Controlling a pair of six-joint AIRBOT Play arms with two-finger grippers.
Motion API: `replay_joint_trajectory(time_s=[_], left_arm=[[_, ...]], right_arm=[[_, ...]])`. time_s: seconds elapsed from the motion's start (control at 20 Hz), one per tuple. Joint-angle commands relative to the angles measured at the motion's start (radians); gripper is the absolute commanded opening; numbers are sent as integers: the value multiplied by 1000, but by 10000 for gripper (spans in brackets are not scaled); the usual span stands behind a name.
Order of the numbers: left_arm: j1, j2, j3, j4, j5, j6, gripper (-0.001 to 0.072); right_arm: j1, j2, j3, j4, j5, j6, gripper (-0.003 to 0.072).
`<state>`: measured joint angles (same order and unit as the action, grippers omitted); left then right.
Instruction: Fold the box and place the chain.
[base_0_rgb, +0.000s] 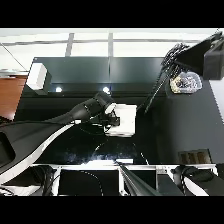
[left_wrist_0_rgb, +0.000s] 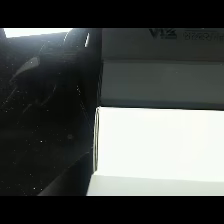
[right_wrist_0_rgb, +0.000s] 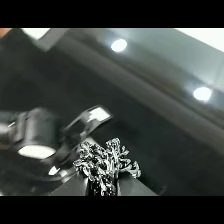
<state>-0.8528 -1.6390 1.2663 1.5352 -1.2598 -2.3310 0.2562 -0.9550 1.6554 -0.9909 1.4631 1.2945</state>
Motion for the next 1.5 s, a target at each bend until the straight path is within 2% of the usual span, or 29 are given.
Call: replay_joint_trajectory(time_s=[0.0,0.45,0.55,0.7,0.8,1.05,1.2,1.45], left_arm=[[0,0,0,1,-1,1,27],[0,0,0,0,0,1,27],[0,0,0,0,0,1,27],[0,0,0,1,1,1,27],[0,0,0,1,1,1,27],[0,0,0,1,1,1,27],[0,0,0,1,1,1,27],[0,0,0,0,-1,1,27]], right_arm=[[68,2,0,55,53,6,10],[137,-71,-5,82,37,7,11],[137,-77,-35,82,37,6,11],[137,-77,-157,71,51,6,11],[137,-77,-269,72,20,5,11],[137,-77,-511,75,-150,6,11],[137,-78,-614,87,-226,7,11],[151,-78,-769,100,-447,6,23]])
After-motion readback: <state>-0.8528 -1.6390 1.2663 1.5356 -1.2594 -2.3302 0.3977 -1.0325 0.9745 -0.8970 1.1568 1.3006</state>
